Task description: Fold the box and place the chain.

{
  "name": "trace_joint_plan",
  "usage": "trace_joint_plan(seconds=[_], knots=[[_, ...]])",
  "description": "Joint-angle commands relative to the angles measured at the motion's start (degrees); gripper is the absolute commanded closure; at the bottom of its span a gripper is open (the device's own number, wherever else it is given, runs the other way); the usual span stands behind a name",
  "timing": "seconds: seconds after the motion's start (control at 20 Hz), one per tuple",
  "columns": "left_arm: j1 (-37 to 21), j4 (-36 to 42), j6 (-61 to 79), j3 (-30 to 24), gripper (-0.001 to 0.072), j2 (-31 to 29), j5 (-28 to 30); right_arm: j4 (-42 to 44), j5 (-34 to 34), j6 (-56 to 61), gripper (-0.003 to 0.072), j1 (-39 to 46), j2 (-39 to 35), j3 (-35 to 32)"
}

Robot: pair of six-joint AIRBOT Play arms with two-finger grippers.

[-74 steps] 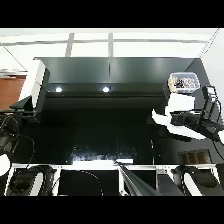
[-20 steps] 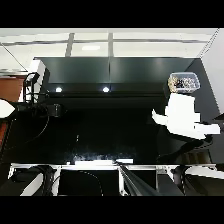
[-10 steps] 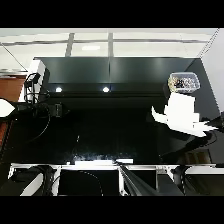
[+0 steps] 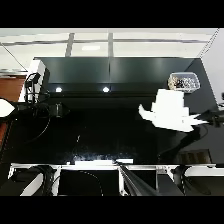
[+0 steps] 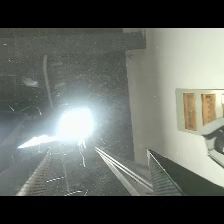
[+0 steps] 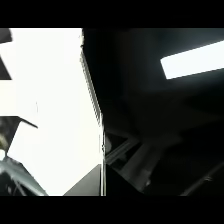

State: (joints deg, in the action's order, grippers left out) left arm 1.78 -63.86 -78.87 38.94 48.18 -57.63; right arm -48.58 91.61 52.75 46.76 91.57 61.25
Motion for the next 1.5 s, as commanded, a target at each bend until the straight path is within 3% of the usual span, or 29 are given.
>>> trace_joint_plan(seconds=[0.0, 0.3, 0.5, 0.6, 0.75, 0.85, 1.0, 1.1, 1.3, 1.45], knots=[[0.0, 0.0, 0.0, 0.0, 0.0003, 0.0, 0.2, 5.0, -2.6, -0.3, 0.0676, -10.3, -3.0, -3.9], [0.3, 3.5, 0.0, -0.1, 0.0003, 0.0, 0.2, 15.7, -12.1, -6.7, 0.0676, -29.2, -19.8, -13.8], [2.9, 9.7, 1.0, -0.9, 0.0003, 0.0, 4.6, 14.6, -34.3, -8.4, 0.0676, -43.5, -38.1, -30.3], [6.3, 10.6, 2.5, -2.4, 0.0003, 0.3, 9.2, 14.6, -41.0, -8.4, 0.0676, -47.5, -42.3, -35.8], [10.6, 12.8, 2.4, -4.4, 0.0003, 4.8, 8.7, 14.7, -40.7, -8.4, 0.0676, -50.7, -42.8, -37.8], [12.6, 19.7, 7.2, -5.2, 0.0004, 10.3, 9.5, 14.7, -40.1, -8.4, 0.0676, -52.3, -42.8, -37.8], [13.1, 40.8, 25.4, -4.9, 0.0003, 19.9, 10.0, 15.6, -38.7, -8.2, 0.0676, -53.3, -42.8, -37.8], [13.6, 49.5, 37.8, -3.8, 0.0004, 25.9, 4.7, 16.7, -37.1, -8.2, 0.0675, -53.3, -42.8, -37.8], [14.8, 50.9, 41.5, 0.7, 0.0003, 35.2, -4.7, 17.1, -34.9, -8.2, 0.0676, -53.3, -42.8, -37.8], [16.4, 49.7, 47.5, 3.1, 0.0040, 38.5, -11.0, 17.0, -34.9, -8.0, 0.0675, -53.3, -42.8, -37.8]])
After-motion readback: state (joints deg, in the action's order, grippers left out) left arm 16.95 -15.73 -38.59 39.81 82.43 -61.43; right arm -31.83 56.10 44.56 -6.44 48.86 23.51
